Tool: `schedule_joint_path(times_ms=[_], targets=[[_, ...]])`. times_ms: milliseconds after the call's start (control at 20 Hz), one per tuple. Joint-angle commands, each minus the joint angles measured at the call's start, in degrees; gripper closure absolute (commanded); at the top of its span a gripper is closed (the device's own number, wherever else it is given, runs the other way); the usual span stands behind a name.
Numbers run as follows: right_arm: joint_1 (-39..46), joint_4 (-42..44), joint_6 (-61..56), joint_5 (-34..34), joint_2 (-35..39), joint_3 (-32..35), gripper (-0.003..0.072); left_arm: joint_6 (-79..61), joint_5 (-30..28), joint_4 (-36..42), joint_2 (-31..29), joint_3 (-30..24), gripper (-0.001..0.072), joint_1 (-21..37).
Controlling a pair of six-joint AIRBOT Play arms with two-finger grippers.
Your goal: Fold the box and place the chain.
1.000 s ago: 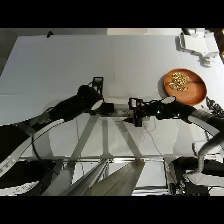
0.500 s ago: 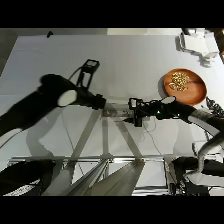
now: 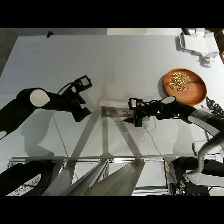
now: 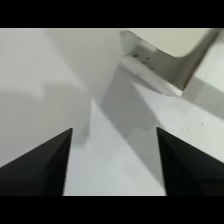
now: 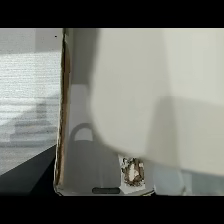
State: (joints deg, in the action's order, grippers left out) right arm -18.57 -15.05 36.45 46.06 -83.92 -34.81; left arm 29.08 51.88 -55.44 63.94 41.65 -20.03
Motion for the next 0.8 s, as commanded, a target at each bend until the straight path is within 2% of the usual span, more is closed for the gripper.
schedule_joint_path(times_ms=[0, 150, 250, 400, 550, 750], targets=[[0.0, 0.0, 0.0, 0.0, 0.0, 0.0, 0.0229, -33.1, 3.0, 21.9, 7.4, -1.4, 0.0011, 6.7], [0.0, 0.0, 0.0, 0.0, 0.0, 0.0, 0.0229, -49.4, 8.1, 31.8, 15.1, -1.4, 0.0011, 9.0], [0.0, 0.0, 0.0, 0.0, 0.0, 0.0, 0.0229, -54.9, 8.0, 32.9, 18.1, -1.4, 0.001, 8.8], [0.0, 0.0, 0.0, 0.0, 0.0, 0.0, 0.0229, -58.2, 7.7, 32.9, 19.2, -0.9, 0.0009, 9.0], [0.0, 0.0, 0.0, 0.0, 0.0, 0.0, 0.0229, -58.4, 8.9, 30.0, 19.2, 3.0, 0.0006, 9.0], [0.0, 0.0, 0.0, 0.0, 0.0, 0.0, 0.0229, -55.6, 14.7, 22.0, 20.5, 8.7, 0.0006, 8.9]])
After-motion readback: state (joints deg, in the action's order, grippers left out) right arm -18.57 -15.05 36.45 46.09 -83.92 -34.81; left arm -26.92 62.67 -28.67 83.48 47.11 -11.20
